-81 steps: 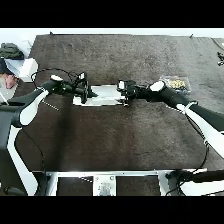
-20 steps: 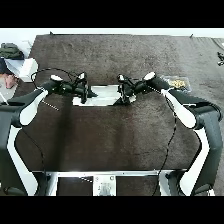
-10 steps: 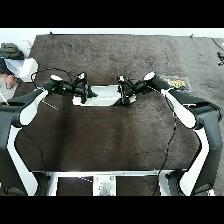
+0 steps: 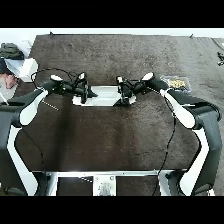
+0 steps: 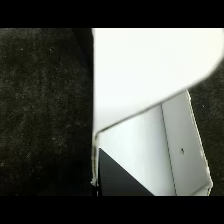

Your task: Fold the box and place the chain.

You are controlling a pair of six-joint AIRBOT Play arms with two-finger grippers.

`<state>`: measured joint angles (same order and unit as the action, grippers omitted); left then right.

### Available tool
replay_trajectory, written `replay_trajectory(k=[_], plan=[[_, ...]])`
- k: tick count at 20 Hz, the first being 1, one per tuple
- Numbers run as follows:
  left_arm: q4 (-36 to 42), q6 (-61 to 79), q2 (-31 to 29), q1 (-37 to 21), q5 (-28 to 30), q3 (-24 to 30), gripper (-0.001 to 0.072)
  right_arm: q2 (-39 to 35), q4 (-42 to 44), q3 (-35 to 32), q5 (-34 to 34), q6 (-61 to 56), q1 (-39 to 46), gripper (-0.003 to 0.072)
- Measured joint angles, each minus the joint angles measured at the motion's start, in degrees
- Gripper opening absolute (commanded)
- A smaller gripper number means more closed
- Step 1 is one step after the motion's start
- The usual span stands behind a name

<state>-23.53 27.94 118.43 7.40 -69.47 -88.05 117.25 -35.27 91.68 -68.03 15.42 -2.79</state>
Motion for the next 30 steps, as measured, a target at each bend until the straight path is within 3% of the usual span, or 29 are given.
replay_trajectory(k=[3,6,7,9,10,11,30], plan=[[0.0,0.0,0.0,0.0,0.0,0.0,0.0013,0.0,-0.5,0.0,0.5,0.0,-0.2,0.0597],[0.0,0.0,0.0,0.0,0.0,0.0,0.0013,0.1,-0.6,0.0,0.7,0.0,-0.2,0.0537],[0.0,0.0,0.0,0.0,0.0,0.0,0.0013,0.1,-0.6,0.0,0.7,0.0,-0.2,0.0447],[0.0,0.0,0.0,0.0,0.0,0.0,0.0013,0.1,-0.7,0.0,0.9,0.0,-0.2,0.0405],[0.0,0.0,0.0,0.0,0.0,0.0,0.0013,0.1,-0.7,0.0,0.9,0.0,-0.2,0.0301],[0.0,0.0,0.0,0.0,0.0,0.0,0.0013,0.1,-0.7,0.0,0.9,0.0,-0.2,0.0281],[0.0,0.0,0.0,0.0,0.0,0.0,0.0013,0.1,-1.0,0.0,1.2,0.0,-0.2,0.0281]])
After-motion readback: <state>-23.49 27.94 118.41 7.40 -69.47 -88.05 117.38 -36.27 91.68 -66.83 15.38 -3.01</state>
